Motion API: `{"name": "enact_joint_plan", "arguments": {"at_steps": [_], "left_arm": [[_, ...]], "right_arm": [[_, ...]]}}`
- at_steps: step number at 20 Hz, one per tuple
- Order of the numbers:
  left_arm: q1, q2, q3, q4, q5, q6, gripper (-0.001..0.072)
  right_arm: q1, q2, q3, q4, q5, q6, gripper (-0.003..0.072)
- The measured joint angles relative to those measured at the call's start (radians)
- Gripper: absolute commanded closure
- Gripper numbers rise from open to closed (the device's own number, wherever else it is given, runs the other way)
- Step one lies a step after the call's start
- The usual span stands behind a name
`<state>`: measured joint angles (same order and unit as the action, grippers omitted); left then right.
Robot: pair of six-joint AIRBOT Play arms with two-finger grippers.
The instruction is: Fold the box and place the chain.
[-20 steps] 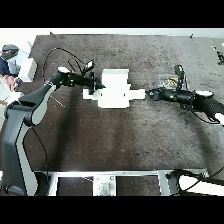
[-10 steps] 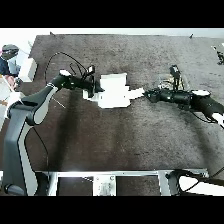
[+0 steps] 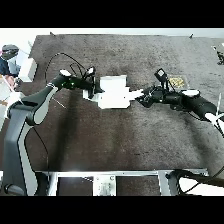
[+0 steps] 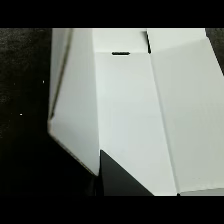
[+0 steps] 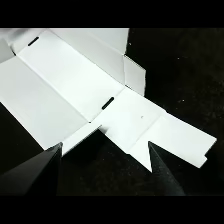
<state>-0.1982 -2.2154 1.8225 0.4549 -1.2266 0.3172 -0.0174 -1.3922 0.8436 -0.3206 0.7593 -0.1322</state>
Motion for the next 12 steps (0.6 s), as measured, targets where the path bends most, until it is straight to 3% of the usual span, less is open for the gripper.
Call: {"name": "enact_joint_plan", "arguments": {"at_steps": [6, 11, 12], "left_arm": [[0.000, 0.000, 0.000, -0.002, 0.007, -0.003, 0.0696], [0.000, 0.000, -0.001, -0.013, 0.011, -0.005, 0.0696], [0.000, 0.000, -0.001, -0.013, 0.011, -0.005, 0.0695]], "right_arm": [[0.070, -0.034, 0.013, -0.031, -0.008, -0.227, 0.0081], [0.163, -0.111, 0.069, -0.123, 0.004, -0.300, 0.0079], [0.175, -0.126, 0.080, -0.141, 0.005, -0.306, 0.0026]]}}
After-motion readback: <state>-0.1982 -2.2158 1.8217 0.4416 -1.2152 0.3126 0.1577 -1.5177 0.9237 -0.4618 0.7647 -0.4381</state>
